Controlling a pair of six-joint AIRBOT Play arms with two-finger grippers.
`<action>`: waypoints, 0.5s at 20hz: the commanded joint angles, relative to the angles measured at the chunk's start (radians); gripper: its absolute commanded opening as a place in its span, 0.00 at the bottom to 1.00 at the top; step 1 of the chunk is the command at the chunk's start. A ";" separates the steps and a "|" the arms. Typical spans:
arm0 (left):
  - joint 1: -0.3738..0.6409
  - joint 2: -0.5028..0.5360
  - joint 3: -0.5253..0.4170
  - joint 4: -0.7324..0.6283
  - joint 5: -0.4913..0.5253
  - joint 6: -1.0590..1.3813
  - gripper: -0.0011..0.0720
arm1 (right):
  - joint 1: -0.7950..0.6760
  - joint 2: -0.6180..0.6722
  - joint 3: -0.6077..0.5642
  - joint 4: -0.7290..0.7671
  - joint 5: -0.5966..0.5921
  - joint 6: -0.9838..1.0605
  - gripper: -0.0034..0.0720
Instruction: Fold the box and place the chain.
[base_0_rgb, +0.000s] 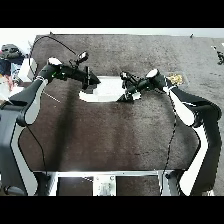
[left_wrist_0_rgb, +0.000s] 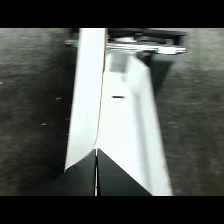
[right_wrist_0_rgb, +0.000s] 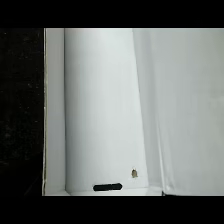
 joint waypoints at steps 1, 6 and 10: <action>-0.002 -0.002 0.000 -0.001 0.105 -0.019 0.03 | 0.001 0.000 0.000 0.000 0.000 0.000 0.60; -0.002 -0.030 -0.004 -0.001 0.163 -0.029 0.03 | 0.001 0.000 0.000 0.000 0.000 0.000 0.60; -0.002 -0.044 -0.021 0.000 0.161 -0.053 0.03 | 0.000 0.000 0.000 0.000 0.000 0.000 0.60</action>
